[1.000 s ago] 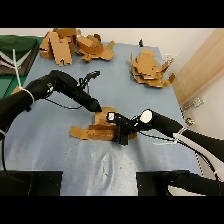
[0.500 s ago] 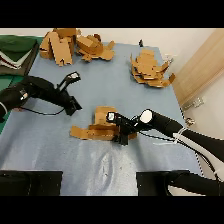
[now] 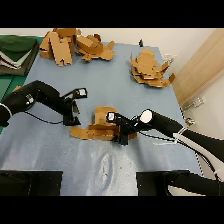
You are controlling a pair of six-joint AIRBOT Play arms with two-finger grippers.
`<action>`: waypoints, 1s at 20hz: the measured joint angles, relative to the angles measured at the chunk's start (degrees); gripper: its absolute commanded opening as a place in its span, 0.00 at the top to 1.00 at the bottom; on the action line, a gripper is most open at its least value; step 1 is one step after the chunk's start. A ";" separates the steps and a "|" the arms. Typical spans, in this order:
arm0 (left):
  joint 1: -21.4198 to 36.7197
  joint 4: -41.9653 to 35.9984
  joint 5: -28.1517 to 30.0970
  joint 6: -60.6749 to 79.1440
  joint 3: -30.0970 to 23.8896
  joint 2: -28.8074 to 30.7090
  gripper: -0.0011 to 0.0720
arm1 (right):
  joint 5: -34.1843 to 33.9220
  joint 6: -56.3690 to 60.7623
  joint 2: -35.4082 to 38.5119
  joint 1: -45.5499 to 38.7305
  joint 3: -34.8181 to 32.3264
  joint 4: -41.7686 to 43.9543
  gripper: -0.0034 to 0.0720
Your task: Fold the box.
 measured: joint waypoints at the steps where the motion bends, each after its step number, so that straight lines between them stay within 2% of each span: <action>1: -1.33 1.42 -0.39 0.13 -0.02 0.00 0.03 | 0.00 0.00 0.00 0.00 0.00 0.00 0.18; 13: -11.17 2.97 2.45 0.35 -0.02 0.00 0.03 | -0.11 0.00 0.00 0.02 0.00 0.02 0.18; 20: -12.72 2.64 3.72 0.35 -0.02 0.00 0.03 | -0.13 0.00 0.00 0.02 0.00 0.00 0.18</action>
